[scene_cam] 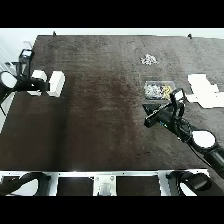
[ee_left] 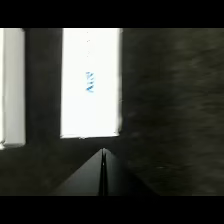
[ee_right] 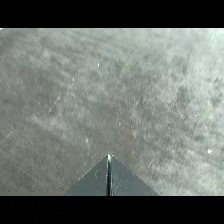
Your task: Fold the box and place the chain.
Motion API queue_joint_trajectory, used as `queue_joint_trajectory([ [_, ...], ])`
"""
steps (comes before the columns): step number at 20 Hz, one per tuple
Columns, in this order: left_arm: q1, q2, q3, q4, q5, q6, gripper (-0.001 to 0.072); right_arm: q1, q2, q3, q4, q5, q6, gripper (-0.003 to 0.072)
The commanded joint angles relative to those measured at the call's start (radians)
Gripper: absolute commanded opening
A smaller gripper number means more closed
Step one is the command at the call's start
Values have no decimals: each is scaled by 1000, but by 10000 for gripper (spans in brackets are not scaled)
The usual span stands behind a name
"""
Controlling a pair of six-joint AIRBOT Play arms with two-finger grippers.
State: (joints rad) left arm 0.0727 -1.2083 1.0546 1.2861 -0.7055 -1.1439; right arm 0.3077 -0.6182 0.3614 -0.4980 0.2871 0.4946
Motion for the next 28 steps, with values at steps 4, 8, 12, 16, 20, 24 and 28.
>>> queue_joint_trajectory([
  [4,-40,311,-106,-546,86,542,15,0,178,0,0,-198,4,10],
  [8,-179,550,-318,-560,267,654,14,0,208,-3,0,-221,3,8],
  [12,-325,775,-567,-569,474,681,14,-32,238,-31,0,-278,29,7],
  [16,-392,966,-750,-569,520,624,14,-130,386,-142,0,-280,29,8],
  [20,-392,1014,-842,-570,532,618,17,-199,555,-265,0,-280,29,10],
  [24,-392,1011,-848,-569,531,621,20,-199,600,-306,0,-280,29,10],
  [28,-392,1011,-848,-569,504,621,21,-199,600,-306,0,-280,29,10],
])
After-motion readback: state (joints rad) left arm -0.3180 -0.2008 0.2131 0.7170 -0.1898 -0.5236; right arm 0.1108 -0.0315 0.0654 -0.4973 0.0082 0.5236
